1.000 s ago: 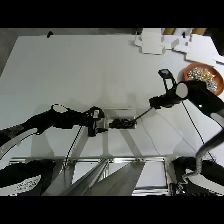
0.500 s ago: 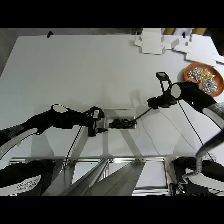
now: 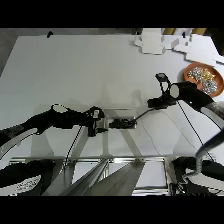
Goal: Fold the box and place the chain.
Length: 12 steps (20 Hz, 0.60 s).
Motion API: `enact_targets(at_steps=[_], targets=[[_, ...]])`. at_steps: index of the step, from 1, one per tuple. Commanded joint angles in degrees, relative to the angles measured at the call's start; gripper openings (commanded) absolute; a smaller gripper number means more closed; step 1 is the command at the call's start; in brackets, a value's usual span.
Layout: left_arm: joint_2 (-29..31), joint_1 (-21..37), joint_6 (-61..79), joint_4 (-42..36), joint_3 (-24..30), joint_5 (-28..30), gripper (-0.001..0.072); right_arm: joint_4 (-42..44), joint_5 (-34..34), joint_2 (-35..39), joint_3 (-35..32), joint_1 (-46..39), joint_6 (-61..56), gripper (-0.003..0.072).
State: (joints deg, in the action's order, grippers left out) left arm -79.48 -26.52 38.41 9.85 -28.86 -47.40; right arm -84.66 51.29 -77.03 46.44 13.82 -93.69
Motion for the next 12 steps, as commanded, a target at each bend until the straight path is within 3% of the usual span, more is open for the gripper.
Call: enact_targets(at_steps=[1, 7, 12], targets=[[0.0, 0.0, 0.0, 0.0, 0.0, 0.0, 0.0152, -0.5, 0.4, 4.3, 0.1, 0.0, 1.0, 0.0015], [0.0, 0.0, 0.0, 0.0, 0.0, 0.0, 0.0152, 1.3, 7.8, 18.2, 0.1, 2.6, 2.8, 0.0015], [0.0, 0.0, 0.0, 0.0, 0.0, 0.0, 0.0152, 14.3, 12.2, 28.3, 0.1, 9.6, 5.7, 0.0015]])
